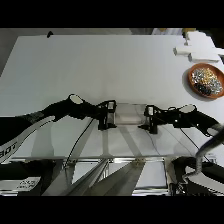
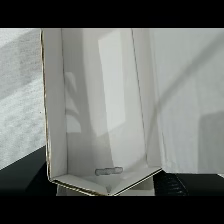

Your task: Fold the box and place the chain.

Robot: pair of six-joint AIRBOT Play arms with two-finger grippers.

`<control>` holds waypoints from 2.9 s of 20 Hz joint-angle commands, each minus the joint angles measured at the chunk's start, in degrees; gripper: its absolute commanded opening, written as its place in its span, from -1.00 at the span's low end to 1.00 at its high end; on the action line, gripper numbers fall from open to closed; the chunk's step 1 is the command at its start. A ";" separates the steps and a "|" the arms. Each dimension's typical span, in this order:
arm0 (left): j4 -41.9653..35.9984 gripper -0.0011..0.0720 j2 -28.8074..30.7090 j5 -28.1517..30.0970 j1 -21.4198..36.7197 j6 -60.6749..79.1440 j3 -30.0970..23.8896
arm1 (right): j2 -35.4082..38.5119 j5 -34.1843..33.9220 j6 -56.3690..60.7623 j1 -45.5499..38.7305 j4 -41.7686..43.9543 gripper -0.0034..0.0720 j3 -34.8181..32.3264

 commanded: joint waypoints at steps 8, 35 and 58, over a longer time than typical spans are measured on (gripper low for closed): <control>1.49 0.87 -0.09 -0.20 -0.26 -1.90 0.13 | 0.04 0.09 -0.02 -0.02 -0.04 0.15 0.00; 1.66 -0.88 -0.02 0.37 -0.57 -2.16 0.13 | 0.04 0.07 -0.04 -0.02 1.27 0.14 0.00; 1.66 -0.88 -0.02 0.37 -0.57 -2.16 0.13 | 23.30 12.76 24.65 -13.40 -5.68 0.26 0.00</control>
